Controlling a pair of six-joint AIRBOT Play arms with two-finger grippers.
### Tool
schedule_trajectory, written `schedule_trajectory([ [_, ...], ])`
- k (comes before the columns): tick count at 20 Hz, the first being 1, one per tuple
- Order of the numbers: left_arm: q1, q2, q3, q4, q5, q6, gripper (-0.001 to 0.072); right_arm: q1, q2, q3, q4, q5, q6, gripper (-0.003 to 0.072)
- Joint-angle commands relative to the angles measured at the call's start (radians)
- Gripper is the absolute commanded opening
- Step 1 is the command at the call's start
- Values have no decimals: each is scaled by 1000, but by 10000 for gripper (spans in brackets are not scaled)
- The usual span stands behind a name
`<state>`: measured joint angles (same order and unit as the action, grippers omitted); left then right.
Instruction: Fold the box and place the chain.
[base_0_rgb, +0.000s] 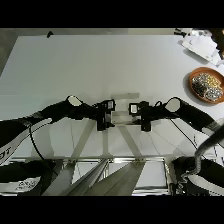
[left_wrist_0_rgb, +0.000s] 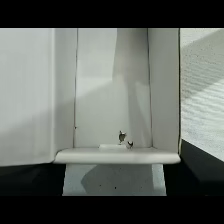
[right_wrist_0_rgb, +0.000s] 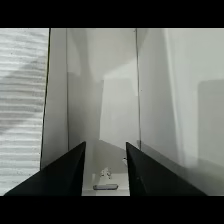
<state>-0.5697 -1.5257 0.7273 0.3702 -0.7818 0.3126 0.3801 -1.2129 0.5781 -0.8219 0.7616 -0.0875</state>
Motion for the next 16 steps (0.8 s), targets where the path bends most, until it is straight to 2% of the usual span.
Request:
schedule_trajectory([
  [1,1,0,0,1,0,1,342,1,-1,0,-9,-4,0,449],
  [2,1,0,0,1,0,1,342,1,-1,-1,-9,-4,0,472],
  [5,1,0,0,1,0,1,342,1,-1,0,-8,-4,0,459],
  [6,1,0,0,1,0,1,342,1,0,0,-8,-3,1,358],
  [8,1,0,0,1,0,1,342,0,30,1,-8,1,13,22],
  [11,1,0,0,1,0,1,342,-28,133,1,-8,6,77,6],
  [13,1,0,0,1,0,1,342,-80,223,1,-8,38,216,7],
  [16,1,0,0,1,0,1,342,-206,330,1,-23,158,621,7],
])
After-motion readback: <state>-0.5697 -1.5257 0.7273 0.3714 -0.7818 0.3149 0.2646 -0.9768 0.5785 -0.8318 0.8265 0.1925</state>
